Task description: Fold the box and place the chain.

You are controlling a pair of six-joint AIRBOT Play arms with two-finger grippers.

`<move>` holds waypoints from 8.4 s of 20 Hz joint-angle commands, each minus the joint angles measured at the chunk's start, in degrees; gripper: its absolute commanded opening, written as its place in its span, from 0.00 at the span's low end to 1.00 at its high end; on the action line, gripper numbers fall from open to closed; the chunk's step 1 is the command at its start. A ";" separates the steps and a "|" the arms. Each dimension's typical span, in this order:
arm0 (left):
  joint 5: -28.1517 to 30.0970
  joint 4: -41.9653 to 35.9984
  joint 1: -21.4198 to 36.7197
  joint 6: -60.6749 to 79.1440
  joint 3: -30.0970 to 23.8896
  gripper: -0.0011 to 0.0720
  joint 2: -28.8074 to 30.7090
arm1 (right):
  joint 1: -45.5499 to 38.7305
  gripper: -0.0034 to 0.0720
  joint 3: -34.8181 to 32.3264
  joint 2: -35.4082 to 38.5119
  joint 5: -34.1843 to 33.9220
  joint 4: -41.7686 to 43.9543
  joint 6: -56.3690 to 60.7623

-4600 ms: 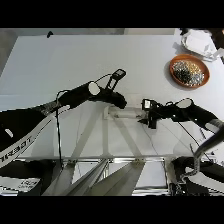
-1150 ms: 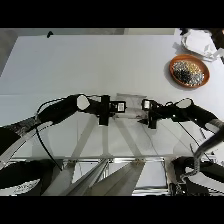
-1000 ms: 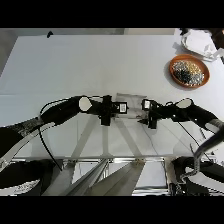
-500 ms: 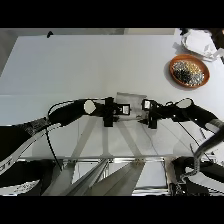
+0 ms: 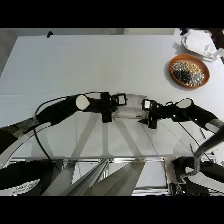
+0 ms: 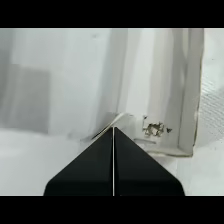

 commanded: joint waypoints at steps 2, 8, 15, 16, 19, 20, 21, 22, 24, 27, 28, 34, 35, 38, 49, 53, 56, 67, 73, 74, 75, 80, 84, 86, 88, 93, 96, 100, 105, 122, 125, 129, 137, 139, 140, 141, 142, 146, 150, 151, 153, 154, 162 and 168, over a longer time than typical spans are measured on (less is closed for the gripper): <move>-7.93 2.84 7.69 -16.90 0.00 0.02 6.40 | 0.02 0.41 0.04 0.04 0.04 0.00 0.00; -15.91 2.40 15.80 -33.94 -2.05 0.02 7.58 | 0.02 0.41 0.04 0.04 0.04 0.00 0.00; -17.57 -7.32 14.34 -39.76 -5.77 0.02 -0.15 | 0.02 0.41 0.04 0.04 0.04 0.00 0.00; -17.57 -8.46 13.60 -40.15 -5.77 0.02 -1.77 | 0.02 0.41 0.04 0.04 0.04 0.00 0.00; -16.13 -9.03 12.07 -41.83 -5.77 0.02 -5.07 | 0.02 0.41 0.04 0.04 0.04 0.00 0.00; -15.12 -9.03 11.93 -42.88 -5.77 0.02 -5.64 | 0.00 0.41 0.04 0.04 0.04 0.00 0.00; -14.12 -9.05 11.82 -43.45 -5.77 0.02 -5.95 | 0.02 0.41 0.04 0.04 0.04 0.02 0.00; -13.60 -9.16 11.82 -43.45 -5.77 0.02 -5.97 | 0.02 0.41 0.04 0.04 0.04 0.00 0.00; -13.51 -9.73 11.80 -43.41 -5.77 0.02 -5.81 | 0.02 0.41 0.04 0.04 0.04 0.00 0.00; -13.55 -9.86 11.47 -43.28 -5.77 0.02 -5.44 | 0.02 0.41 0.04 0.04 0.04 0.00 0.00; -13.53 -9.73 11.50 -43.19 -5.77 0.02 -4.85 | 0.02 0.41 0.04 0.04 0.04 0.00 0.00; -13.97 -3.26 14.38 -47.36 -5.77 0.02 0.26 | 0.02 0.41 0.04 0.04 0.04 0.00 0.00; -14.25 -1.81 14.78 -48.61 -5.77 0.02 0.24 | 0.02 0.41 0.04 0.04 0.04 0.00 0.00; -14.34 -0.50 14.67 -49.86 -5.79 0.02 -0.46 | 0.02 0.41 0.04 0.04 0.04 0.00 0.00; -11.85 -6.58 10.43 -46.49 -5.77 0.03 -3.80 | 0.02 0.41 0.04 0.04 0.04 0.00 0.00; -12.41 -7.58 10.16 -45.66 -5.77 0.14 -3.02 | 0.00 0.41 0.04 0.04 0.04 0.00 0.00; -12.31 -8.15 10.19 -45.18 -5.75 0.25 -0.79 | 0.02 0.41 0.04 0.04 0.04 0.00 0.00; -11.32 -17.03 7.65 -40.13 -5.75 0.42 1.16 | 0.02 0.41 0.04 0.04 0.04 0.00 0.00; -9.88 -18.12 5.97 -40.13 -5.66 0.44 1.16 | 0.00 0.41 0.04 0.04 0.04 0.00 0.00; -9.88 -18.14 5.81 -40.17 -5.66 0.53 1.16 | 0.00 0.41 0.04 0.04 0.04 0.00 0.00; -9.77 -18.05 5.51 -40.17 -5.66 0.56 1.16 | 0.02 0.41 0.04 0.04 0.04 0.00 0.00; -5.14 -14.84 3.30 -43.80 -4.15 0.56 0.79 | 0.00 0.41 0.04 0.04 0.04 0.00 0.00; -7.56 1.92 0.57 -60.13 2.25 0.56 -1.86 | 0.02 0.41 0.04 0.04 0.04 0.00 0.00; -9.70 9.31 -0.98 -66.99 4.98 0.56 -2.86 | 0.02 0.41 0.04 0.04 0.04 0.00 0.00; -10.99 14.32 -2.43 -71.71 6.88 0.56 -3.13 | 0.02 0.41 0.04 0.04 0.04 0.00 0.00; -13.46 21.35 -5.75 -78.93 11.61 0.56 -5.01 | 0.02 0.41 0.04 0.04 0.04 0.00 0.00; -18.91 25.59 -6.62 -85.18 16.24 0.56 -8.92 | 0.02 0.41 0.04 0.04 0.04 0.00 0.00; -23.58 30.14 -7.10 -93.09 19.76 0.56 -11.37 | 0.02 0.41 0.04 0.04 0.04 0.00 0.00; -22.88 30.21 -7.93 -100.02 20.09 0.53 -12.90 | 0.02 0.41 0.04 0.04 0.04 0.00 0.00; -32.68 30.32 -9.03 -108.78 28.92 0.23 -21.51 | 0.00 0.41 0.04 0.04 0.04 0.00 0.00; -33.70 30.73 -9.77 -108.93 28.92 0.31 -22.45 | 0.02 0.41 0.04 0.04 0.04 0.00 0.00; -33.92 30.97 -10.19 -109.00 28.92 0.05 -22.60 | 0.02 0.41 0.04 0.04 0.04 0.00 0.00; -34.88 30.99 -10.19 -109.39 28.92 0.38 -22.58 | 0.00 0.41 0.04 0.04 0.04 0.00 0.00; -34.86 30.99 -10.19 -109.42 28.92 0.47 -22.58 | 0.02 0.41 0.04 0.04 0.04 0.00 0.00; -34.88 30.97 -10.19 -109.42 28.92 0.34 -22.58 | 0.02 0.41 0.04 0.04 0.04 0.00 0.00; -34.97 30.97 -10.19 -109.39 28.92 0.04 -22.58 | 0.00 0.41 0.04 0.04 0.04 0.00 0.00; -34.97 30.97 -10.19 -109.37 28.92 0.02 -22.58 | 0.02 0.41 0.04 0.04 0.04 0.00 0.00; -34.97 30.95 -10.19 -108.85 28.92 0.09 -21.86 | 0.02 0.41 0.04 0.04 0.04 0.00 0.00; -34.99 31.26 -9.22 -97.90 28.92 0.25 -16.41 | 0.02 0.41 0.04 0.04 0.04 0.00 0.00; -35.04 31.36 -8.85 -95.21 28.92 0.25 -14.62 | 0.02 0.41 0.04 0.04 0.04 0.00 0.00; -34.95 31.34 -7.96 -91.71 28.92 0.36 -11.39 | 0.02 0.41 0.04 0.04 0.04 0.00 0.00; -35.01 31.36 -7.50 -90.49 28.89 0.58 -9.79 | 0.02 0.41 0.04 0.04 0.04 0.00 0.00; -37.79 29.14 -3.52 -50.31 25.62 0.97 4.31 | 0.02 0.41 0.04 0.04 0.04 0.00 0.00; -25.90 8.81 0.46 -4.76 5.31 0.97 9.35 | 0.02 0.41 0.04 0.04 0.04 0.00 0.00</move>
